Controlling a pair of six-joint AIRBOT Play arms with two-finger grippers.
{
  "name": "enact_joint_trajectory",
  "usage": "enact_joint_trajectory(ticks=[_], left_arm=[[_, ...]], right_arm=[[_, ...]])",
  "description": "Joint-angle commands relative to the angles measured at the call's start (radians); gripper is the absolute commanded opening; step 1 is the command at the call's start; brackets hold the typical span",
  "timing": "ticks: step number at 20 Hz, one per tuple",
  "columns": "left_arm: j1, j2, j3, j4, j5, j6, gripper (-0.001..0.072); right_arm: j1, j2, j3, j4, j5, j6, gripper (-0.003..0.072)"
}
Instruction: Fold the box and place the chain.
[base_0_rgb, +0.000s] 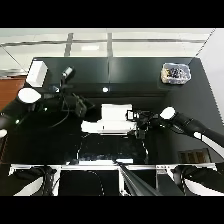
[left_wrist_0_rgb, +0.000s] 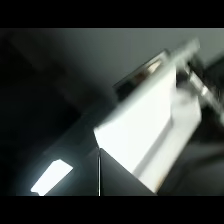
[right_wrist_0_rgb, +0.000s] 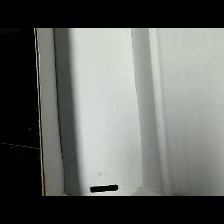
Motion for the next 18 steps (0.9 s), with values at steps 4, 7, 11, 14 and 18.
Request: enact_joint_trajectory(ticks=[4, 7, 11, 14, 18], left_arm=[[-0.011, 0.011, -0.142, 0.097, -0.014, 0.682, 0.0682], [-0.082, -0.06, -0.132, 0.197, 0.108, 0.748, 0.0706], [-0.129, -0.148, -0.107, 0.164, 0.111, 0.779, 0.0703], [-0.129, -0.182, -0.102, 0.157, 0.05, 0.818, 0.0697], [-0.135, -0.181, -0.102, 0.059, 0.035, 0.818, 0.0694]], right_arm=[[0.0, -0.001, 0.001, 0.001, -0.001, 0.001, 0.0198], [0.0, -0.001, 0.001, 0.001, -0.001, 0.001, 0.0198], [0.0, -0.001, 0.001, 0.0, -0.001, 0.001, 0.0198], [0.0, -0.001, 0.001, 0.0, -0.001, 0.001, 0.0198], [0.0, -0.001, 0.001, -0.002, -0.001, 0.001, 0.0198]])
